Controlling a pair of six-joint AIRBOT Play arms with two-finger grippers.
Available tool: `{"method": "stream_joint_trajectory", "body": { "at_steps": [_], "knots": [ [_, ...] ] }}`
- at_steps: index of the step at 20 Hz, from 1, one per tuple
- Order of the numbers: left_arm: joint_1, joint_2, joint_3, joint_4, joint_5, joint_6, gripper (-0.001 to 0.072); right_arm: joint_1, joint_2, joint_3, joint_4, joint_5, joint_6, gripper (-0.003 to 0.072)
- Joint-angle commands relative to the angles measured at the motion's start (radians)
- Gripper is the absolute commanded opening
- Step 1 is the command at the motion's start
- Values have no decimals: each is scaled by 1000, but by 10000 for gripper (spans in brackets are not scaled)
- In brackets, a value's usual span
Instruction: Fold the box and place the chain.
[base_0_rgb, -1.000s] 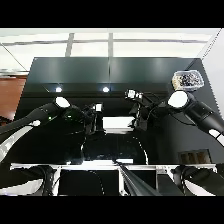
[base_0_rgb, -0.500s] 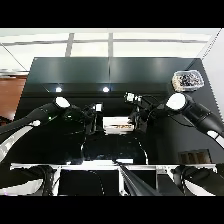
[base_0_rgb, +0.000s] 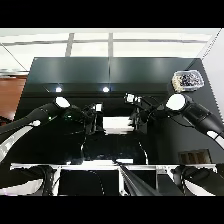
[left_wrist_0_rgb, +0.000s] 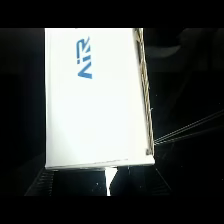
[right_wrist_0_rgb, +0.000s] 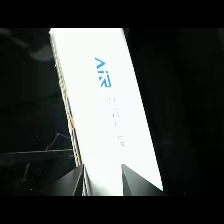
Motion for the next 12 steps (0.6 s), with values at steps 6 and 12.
{"method": "stream_joint_trajectory", "body": {
  "at_steps": [6,12],
  "knots": [
    [-1,-1,-1,0,0,0,463,1,0,-1,3,6,16,288],
    [-1,-1,-1,0,0,0,463,0,-8,-25,2,1,53,288]
  ]
}}
